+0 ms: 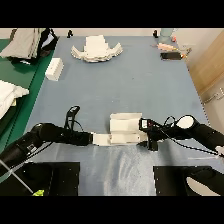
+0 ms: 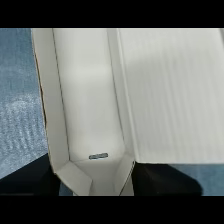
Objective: Fold the box.
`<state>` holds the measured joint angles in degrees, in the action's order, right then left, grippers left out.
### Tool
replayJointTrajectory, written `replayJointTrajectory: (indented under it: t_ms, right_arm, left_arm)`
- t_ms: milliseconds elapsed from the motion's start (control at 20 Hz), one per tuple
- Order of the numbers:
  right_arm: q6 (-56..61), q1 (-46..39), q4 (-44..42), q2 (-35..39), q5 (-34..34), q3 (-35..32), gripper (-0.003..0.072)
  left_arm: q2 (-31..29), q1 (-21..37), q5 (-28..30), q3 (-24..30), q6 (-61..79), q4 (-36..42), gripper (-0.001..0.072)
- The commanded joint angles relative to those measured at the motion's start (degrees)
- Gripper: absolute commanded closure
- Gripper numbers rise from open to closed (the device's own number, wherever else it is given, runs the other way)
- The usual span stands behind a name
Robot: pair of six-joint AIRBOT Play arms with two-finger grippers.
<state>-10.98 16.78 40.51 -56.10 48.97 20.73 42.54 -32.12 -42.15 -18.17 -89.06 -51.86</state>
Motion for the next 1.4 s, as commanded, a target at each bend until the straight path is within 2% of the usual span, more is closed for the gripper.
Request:
replayJointTrajectory:
  t_ms: [0,150,350,400,450,500,700,1100,1350]
  right_arm:
    - [0.0,0.0,0.0,0.0,0.0,0.0,0.0142]
    - [0.0,0.0,0.0,0.0,0.0,0.0,0.0142]
    - [0.0,0.0,0.0,0.0,0.0,0.0,0.0142]
    - [0.0,0.0,0.0,0.0,0.0,0.0,0.0142]
    - [0.0,0.0,0.0,0.0,0.0,0.0,0.0142]
    - [0.0,0.0,0.0,0.0,0.0,0.0,0.0142]
    - [0.0,0.0,0.0,0.0,0.0,0.0,0.0142]
    - [0.0,0.0,0.0,0.0,0.0,0.0,0.0142]
    - [0.0,0.0,0.0,0.0,0.0,0.0,0.0142]
  left_arm:
    - [8.3,-5.2,8.7,0.4,7.6,11.6,0.0696]
    - [8.5,-10.1,12.2,-0.5,7.1,11.9,0.0697]
    - [4.3,-9.7,12.2,-3.5,7.0,11.2,0.0693]
    - [3.8,-9.1,12.1,-3.9,7.0,11.3,0.0646]
    - [3.8,-8.6,12.2,-4.0,6.4,11.6,0.0329]
    - [4.2,-8.5,12.2,-4.0,5.3,11.6,0.0232]
    - [6.8,-8.6,12.9,-4.0,5.7,13.9,0.0231]
    - [7.0,-8.6,12.6,-4.9,6.0,15.8,0.0231]
    - [7.0,-8.5,6.8,-4.9,4.8,7.0,0.0231]
